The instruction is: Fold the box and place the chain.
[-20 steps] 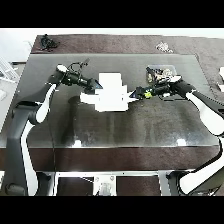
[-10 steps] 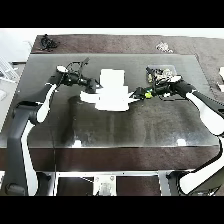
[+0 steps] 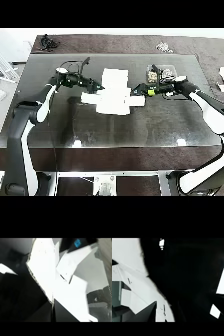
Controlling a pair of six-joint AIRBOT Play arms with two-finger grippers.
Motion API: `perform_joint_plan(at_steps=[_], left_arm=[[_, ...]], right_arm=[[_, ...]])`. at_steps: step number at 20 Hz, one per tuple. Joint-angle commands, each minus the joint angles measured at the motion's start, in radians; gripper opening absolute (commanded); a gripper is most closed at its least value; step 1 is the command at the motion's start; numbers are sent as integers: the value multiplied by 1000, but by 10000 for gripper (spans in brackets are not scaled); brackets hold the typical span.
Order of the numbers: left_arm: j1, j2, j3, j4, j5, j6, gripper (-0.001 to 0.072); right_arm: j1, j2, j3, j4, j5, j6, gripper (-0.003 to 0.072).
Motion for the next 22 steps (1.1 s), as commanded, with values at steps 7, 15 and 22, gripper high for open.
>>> perform_joint_plan(at_steps=[7,15,22], left_arm=[[50,3,-69,-87,-83,362,14],[21,30,-92,19,-11,432,14],[23,214,-438,-156,251,762,14]], right_arm=[[-102,0,0,302,1,-224,328],[-102,-3,0,297,1,-253,329],[-101,-7,-32,294,1,-278,329]])
